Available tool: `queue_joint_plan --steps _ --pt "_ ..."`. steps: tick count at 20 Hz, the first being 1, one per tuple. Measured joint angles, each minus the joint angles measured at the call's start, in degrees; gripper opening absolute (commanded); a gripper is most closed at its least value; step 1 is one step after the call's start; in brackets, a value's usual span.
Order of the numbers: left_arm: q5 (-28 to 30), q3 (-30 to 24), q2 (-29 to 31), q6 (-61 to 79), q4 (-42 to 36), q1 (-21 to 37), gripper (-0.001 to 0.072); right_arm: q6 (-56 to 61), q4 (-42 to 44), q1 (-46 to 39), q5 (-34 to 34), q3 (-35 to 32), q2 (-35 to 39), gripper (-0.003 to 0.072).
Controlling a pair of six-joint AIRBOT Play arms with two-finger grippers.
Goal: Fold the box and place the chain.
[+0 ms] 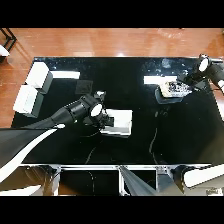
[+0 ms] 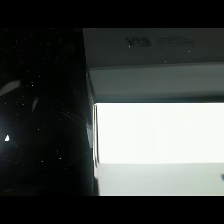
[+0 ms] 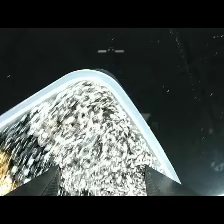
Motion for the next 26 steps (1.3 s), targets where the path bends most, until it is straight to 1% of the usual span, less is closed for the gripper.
queue_joint_plan --steps 2,5,6,12,16,21,26 --pt "0.04 0.0 -0.02 0.0 0.0 0.0 0.0018 0.24 0.2 0.0 -0.46 0.04 -0.37 0.0556" --pt "0.09 0.0 0.0 -0.02 0.0 0.0 0.0018 0.37 0.87 -0.04 -1.09 0.0 -0.81 0.0165" --pt "0.11 0.0 0.0 -0.02 -0.02 0.0 0.0018 0.39 1.4 -0.04 -1.33 0.0 -0.85 0.0011" --pt "0.15 0.0 0.0 -0.02 -0.02 0.0 0.0018 -1.22 4.81 -0.02 -0.22 0.07 -0.22 0.0018" --pt "0.15 0.0 -0.02 0.0 -0.02 0.0 0.0018 -4.66 4.94 -0.02 0.44 0.17 3.48 0.0017" --pt "0.13 0.0 -0.02 0.0 -0.22 -0.04 0.0018 -11.54 4.94 -0.02 2.34 0.17 12.37 0.0017" --pt "0.07 0.0 0.0 0.0 -0.22 -0.07 0.0018 -16.65 6.73 -0.02 4.0 0.17 24.11 0.0017"
